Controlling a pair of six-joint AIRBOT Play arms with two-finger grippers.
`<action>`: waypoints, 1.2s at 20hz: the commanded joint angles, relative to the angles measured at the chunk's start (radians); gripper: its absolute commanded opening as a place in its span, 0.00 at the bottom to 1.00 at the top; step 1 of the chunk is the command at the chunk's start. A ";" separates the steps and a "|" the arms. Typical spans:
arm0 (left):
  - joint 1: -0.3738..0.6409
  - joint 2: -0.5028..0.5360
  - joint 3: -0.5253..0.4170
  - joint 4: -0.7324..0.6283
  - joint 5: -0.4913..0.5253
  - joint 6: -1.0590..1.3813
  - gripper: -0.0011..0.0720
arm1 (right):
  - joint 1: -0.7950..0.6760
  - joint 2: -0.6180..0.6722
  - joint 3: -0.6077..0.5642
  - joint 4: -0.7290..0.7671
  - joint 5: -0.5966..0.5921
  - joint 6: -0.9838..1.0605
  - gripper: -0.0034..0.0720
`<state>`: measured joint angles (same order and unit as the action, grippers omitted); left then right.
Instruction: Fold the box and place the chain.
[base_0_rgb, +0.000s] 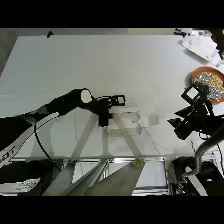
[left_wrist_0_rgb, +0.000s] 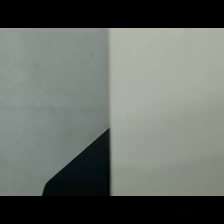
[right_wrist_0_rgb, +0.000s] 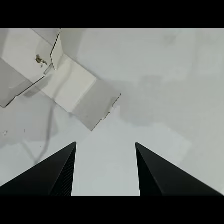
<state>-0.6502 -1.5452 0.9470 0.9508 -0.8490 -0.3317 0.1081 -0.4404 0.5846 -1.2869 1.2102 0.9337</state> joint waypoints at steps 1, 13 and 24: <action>0.000 0.008 0.001 0.054 -0.014 -0.062 0.01 | 0.001 0.000 0.000 0.000 0.000 0.000 0.59; 0.000 0.010 0.001 0.054 -0.016 -0.061 0.02 | 0.001 0.000 0.000 0.000 0.000 0.000 0.59; 0.000 0.009 0.001 0.053 -0.018 -0.061 0.03 | 0.001 0.000 0.000 0.007 0.001 0.000 0.59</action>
